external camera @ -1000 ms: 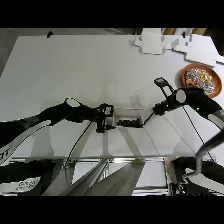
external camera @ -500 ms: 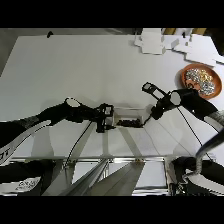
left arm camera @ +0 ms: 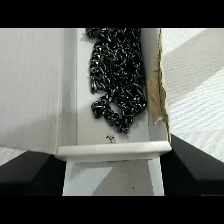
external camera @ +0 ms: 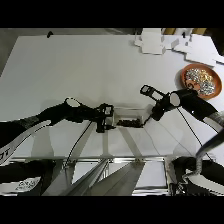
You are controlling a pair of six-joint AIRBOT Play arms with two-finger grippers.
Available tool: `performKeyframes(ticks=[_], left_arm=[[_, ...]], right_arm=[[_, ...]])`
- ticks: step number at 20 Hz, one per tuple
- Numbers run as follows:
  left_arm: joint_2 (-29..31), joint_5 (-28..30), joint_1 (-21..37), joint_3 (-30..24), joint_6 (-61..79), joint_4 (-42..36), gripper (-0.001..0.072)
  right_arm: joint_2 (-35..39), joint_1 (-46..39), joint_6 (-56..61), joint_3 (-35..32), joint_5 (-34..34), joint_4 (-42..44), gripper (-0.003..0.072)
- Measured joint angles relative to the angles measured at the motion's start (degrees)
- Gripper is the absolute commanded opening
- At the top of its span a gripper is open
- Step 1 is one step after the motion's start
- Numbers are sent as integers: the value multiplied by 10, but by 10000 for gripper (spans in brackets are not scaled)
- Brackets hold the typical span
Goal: Fold the box and place the chain.
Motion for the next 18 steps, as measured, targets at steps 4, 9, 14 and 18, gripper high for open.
performKeyframes(ticks=[4,9,14,18], left_arm=[[0,0,0,0,0,0,490],[0,0,0,0,0,0,490],[0,0,0,0,0,0,490],[0,0,0,0,0,0,490]], right_arm=[[1,0,0,-14,0,1,37],[19,0,4,-19,27,-8,222],[56,0,98,-21,27,-6,301],[62,0,220,-20,16,-6,296]])
